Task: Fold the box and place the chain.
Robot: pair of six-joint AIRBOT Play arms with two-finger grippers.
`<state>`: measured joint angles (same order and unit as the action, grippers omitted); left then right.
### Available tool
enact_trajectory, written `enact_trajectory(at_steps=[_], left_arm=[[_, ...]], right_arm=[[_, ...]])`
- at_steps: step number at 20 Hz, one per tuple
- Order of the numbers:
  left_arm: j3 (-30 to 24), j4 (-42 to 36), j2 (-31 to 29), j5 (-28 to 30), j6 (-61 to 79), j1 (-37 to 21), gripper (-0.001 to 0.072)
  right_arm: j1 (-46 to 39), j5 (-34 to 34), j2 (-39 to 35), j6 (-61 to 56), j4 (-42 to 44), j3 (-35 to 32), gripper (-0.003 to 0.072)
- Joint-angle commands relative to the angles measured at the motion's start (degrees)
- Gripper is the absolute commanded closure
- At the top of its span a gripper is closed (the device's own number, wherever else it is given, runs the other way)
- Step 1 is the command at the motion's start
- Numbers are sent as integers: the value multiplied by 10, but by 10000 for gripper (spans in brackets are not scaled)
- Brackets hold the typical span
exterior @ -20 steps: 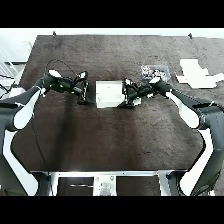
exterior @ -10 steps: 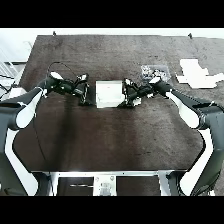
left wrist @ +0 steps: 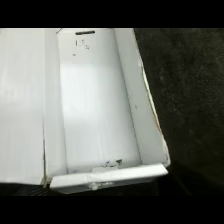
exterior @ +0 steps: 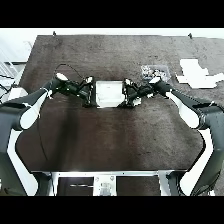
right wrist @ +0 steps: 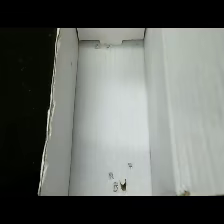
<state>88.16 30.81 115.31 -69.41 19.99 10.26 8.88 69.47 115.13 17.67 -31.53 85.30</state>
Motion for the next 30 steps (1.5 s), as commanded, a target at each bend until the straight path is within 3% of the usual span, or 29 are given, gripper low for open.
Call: enact_trajectory(at_steps=[1, 22, 23, 24, 25, 30], left_arm=[[2, -16, 9, 22, 1, 8, -11], [0, -16, 18, 40, 30, 9, 43], [0, -17, 18, 40, 30, 9, 82], [0, -21, 18, 40, 30, 9, 262], [0, -23, 18, 40, 30, 9, 351], [0, -26, 18, 40, 25, 9, 347]], right_arm=[[0, 0, 0, 0, 0, 0, 99], [0, 0, 0, 0, 0, 0, 100], [0, 0, 0, 0, 0, 0, 99], [0, 0, 0, 0, 0, 0, 100], [0, 0, 0, 0, 0, 0, 99], [0, 0, 0, 0, 0, 0, 99]])
